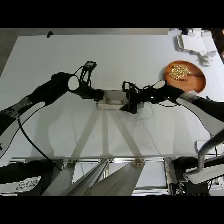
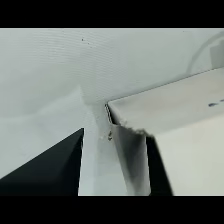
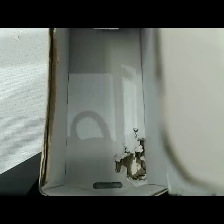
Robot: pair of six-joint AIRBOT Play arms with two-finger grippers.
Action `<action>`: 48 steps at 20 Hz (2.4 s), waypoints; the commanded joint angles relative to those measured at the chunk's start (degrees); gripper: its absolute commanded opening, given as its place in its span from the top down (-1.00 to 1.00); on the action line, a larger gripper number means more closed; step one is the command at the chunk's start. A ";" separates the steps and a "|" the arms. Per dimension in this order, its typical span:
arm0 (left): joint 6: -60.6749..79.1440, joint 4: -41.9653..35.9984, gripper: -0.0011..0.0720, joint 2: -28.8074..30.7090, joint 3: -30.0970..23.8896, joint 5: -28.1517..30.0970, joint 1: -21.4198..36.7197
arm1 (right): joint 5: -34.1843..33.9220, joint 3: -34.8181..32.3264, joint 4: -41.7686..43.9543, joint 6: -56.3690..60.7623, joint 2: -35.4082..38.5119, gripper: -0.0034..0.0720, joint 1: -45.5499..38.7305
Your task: Fold the box and place the chain.
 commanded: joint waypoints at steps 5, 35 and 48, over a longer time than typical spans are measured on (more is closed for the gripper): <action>-17.59 8.96 0.21 -6.80 5.29 -5.46 -6.95 | 0.02 -0.02 0.00 0.00 0.04 -0.30 0.02; 96.45 -32.92 -0.64 -2.43 1.49 -21.29 22.80 | 0.02 -0.02 0.00 0.00 0.04 -0.30 0.02; 125.72 -47.19 -0.95 -13.57 1.46 -24.57 22.99 | 0.02 -0.02 0.00 0.00 0.04 -0.30 0.02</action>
